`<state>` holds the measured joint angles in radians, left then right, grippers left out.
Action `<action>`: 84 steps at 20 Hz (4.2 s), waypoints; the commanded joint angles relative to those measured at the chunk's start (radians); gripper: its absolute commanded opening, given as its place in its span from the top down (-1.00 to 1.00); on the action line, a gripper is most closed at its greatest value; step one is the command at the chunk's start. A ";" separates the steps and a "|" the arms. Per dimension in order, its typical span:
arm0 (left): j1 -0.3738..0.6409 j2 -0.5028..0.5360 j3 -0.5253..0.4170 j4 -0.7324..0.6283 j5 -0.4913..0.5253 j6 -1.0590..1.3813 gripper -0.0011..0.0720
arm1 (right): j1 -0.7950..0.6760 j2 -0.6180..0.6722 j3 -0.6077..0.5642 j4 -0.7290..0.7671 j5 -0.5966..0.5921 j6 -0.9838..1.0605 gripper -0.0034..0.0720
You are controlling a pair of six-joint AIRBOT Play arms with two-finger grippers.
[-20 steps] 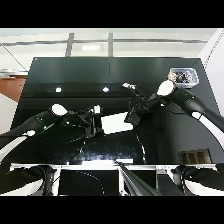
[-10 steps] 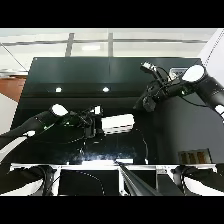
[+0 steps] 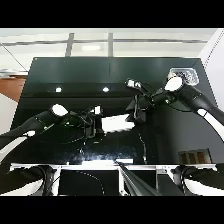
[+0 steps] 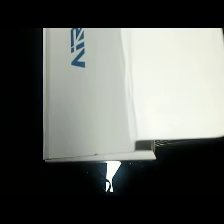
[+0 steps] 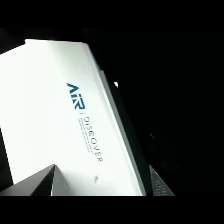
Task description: Fold the box and place the chain.
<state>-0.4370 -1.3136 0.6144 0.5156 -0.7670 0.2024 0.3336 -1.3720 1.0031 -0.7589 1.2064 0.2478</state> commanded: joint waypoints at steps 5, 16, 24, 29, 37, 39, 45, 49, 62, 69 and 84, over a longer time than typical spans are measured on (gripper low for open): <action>0.000 -0.001 0.000 0.000 0.001 0.000 -0.30 | 0.018 -0.002 -0.002 0.018 0.110 -0.030 -0.96; 0.000 -0.001 0.000 0.000 0.001 0.000 -0.30 | 0.109 -0.002 -0.002 -0.129 -0.041 0.053 -0.95; 0.000 -0.001 0.000 0.000 0.000 0.000 -0.30 | 0.119 0.009 -0.002 -0.132 -0.040 0.060 -0.93; 0.000 -0.001 0.000 0.000 0.000 0.000 -0.30 | 0.119 0.080 0.001 -0.135 -0.042 0.060 -0.93; 0.000 -0.001 0.000 0.000 0.000 0.000 -0.30 | 0.119 0.100 0.002 -0.126 -0.039 0.060 -0.94; 0.000 -0.001 0.000 0.000 0.000 0.000 -0.30 | 0.116 0.105 0.013 -0.100 -0.005 0.078 -0.94; 0.000 -0.001 0.000 0.000 0.000 0.000 -0.30 | 0.064 0.108 0.020 -0.073 -0.011 0.082 -0.93; 0.000 -0.001 0.000 0.000 0.001 0.000 -0.30 | 0.044 0.075 0.019 -0.077 -0.014 0.082 -0.93; 0.000 -0.001 0.000 0.000 0.001 0.000 -0.30 | 0.045 0.055 0.019 -0.129 0.056 0.102 -0.94; 0.000 -0.001 0.000 0.000 0.001 0.000 -0.30 | 0.061 0.052 -0.003 -0.163 -0.034 0.113 -0.94; 0.000 -0.001 0.000 0.000 0.001 0.000 -0.30 | 0.089 0.047 -0.003 -0.204 -0.053 0.111 -0.94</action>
<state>-0.4370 -1.3140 0.6144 0.5152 -0.7666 0.2020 0.4213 -1.3228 1.0008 -0.9623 1.1564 0.3595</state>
